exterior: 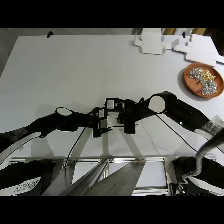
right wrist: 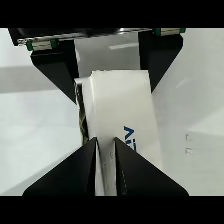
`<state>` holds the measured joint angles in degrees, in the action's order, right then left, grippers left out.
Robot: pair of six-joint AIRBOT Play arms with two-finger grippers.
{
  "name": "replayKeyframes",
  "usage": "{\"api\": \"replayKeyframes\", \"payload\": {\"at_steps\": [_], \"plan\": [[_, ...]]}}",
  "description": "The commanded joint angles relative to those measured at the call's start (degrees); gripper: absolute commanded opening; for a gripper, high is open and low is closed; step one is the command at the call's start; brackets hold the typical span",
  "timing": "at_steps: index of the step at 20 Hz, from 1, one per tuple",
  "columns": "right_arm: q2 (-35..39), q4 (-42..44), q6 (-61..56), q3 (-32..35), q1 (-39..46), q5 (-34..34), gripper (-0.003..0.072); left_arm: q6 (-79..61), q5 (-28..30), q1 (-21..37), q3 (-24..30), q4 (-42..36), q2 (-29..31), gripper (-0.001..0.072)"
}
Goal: Fold the box and place the chain.
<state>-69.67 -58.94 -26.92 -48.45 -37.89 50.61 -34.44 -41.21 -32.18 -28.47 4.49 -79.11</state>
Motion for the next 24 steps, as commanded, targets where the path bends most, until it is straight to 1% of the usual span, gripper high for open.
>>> {"api": "replayKeyframes", "payload": {"at_steps": [1,2,5,9,12,15,16,17,18,19,20,22,24], "plan": [[0.0,2.3,0.0,0.8,0.0,-0.8,0.0140,0.0,-0.2,0.0,0.0,0.0,0.0,0.0211],[0.0,2.9,0.0,0.8,0.0,-0.7,0.0209,0.0,-0.2,0.0,0.0,0.0,0.0,0.0211],[0.0,4.0,0.0,0.8,0.0,-0.2,0.0332,0.0,-0.2,0.0,0.0,0.0,0.0,0.0211],[0.0,4.0,0.0,0.8,0.0,3.0,0.0339,0.0,-0.2,0.0,0.0,0.0,0.0,0.0211],[0.2,5.5,0.0,0.8,0.0,5.6,0.0339,0.0,-0.2,0.0,0.0,0.0,0.0,0.0211],[1.4,5.8,0.0,0.8,0.2,6.1,0.0336,0.0,-0.2,0.0,0.0,0.0,0.0,0.0211],[2.1,5.6,0.0,0.8,0.2,5.8,0.0330,0.0,-0.2,0.0,0.0,0.0,0.0,0.0211],[2.8,5.3,0.0,0.8,0.2,5.4,0.0249,0.0,-0.2,0.0,0.0,0.0,0.0,0.0211],[3.1,5.2,0.0,0.8,0.2,4.9,0.0130,0.0,-0.2,0.0,0.0,0.0,0.0,0.0211],[3.0,4.8,0.0,0.8,0.2,3.8,0.0070,0.0,-0.2,0.0,0.0,0.0,0.0,0.0211],[2.8,4.8,0.0,0.8,0.2,2.8,0.0028,0.0,-0.2,0.0,0.0,0.0,0.0,0.0211],[2.0,4.7,-1.3,0.8,0.2,0.8,0.0017,0.0,-0.2,0.0,0.0,0.0,0.0,0.0211],[1.2,4.7,-1.6,0.8,0.2,0.9,0.0017,0.0,-0.2,0.0,0.0,0.0,0.0,0.0211]]}}
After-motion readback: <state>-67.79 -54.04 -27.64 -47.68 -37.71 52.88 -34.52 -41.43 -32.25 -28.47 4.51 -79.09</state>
